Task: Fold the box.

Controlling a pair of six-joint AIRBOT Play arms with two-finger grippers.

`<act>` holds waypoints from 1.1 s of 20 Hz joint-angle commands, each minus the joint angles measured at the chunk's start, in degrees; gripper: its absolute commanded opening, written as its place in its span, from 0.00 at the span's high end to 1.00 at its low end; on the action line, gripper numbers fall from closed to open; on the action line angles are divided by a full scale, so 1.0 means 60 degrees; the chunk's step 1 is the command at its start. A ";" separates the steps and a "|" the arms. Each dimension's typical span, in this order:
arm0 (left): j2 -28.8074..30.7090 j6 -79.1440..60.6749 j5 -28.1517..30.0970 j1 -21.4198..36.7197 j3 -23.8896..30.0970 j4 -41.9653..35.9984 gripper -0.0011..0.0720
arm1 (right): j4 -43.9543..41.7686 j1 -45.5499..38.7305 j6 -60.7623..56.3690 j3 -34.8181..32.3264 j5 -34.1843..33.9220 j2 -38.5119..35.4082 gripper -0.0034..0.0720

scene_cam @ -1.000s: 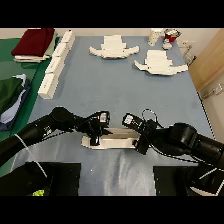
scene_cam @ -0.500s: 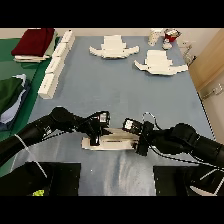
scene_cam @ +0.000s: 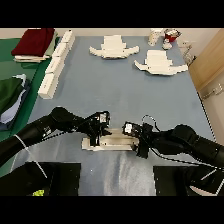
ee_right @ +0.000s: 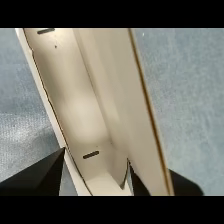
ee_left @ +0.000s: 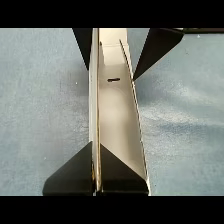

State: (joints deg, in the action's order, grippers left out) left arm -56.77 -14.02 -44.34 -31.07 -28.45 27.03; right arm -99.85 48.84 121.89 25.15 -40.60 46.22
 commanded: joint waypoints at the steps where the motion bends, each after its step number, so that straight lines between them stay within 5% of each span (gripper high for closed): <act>1: -0.0004 -0.0004 0.0066 -0.0004 0.0000 -0.0004 0.97 | -0.0452 0.0007 0.0554 -0.0040 -0.0131 -0.0004 0.17; 11: -0.0007 -0.0004 0.0066 -0.0004 0.0000 -0.0004 0.97 | 0.0284 -0.0178 0.0386 -0.0197 -0.0219 0.0036 0.17; 16: -0.0007 -0.0004 0.0066 -0.0004 0.0000 -0.0004 0.97 | -0.3191 -0.1778 0.4309 -0.0441 0.0044 0.0026 0.16; 20: -0.0007 -0.0004 0.0066 -0.0004 0.0000 -0.0004 0.97 | -0.3348 -0.1858 0.5031 -0.0444 -0.0036 0.0026 0.16; 22: -0.0004 -0.0004 0.0066 -0.0004 0.0000 -0.0004 0.97 | -0.3366 -0.1858 0.5085 -0.0488 -0.0025 0.0026 0.02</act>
State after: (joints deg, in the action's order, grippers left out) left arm -56.75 -14.00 -43.88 -31.07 -28.40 27.03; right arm -117.54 38.37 148.51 22.44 -40.73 46.39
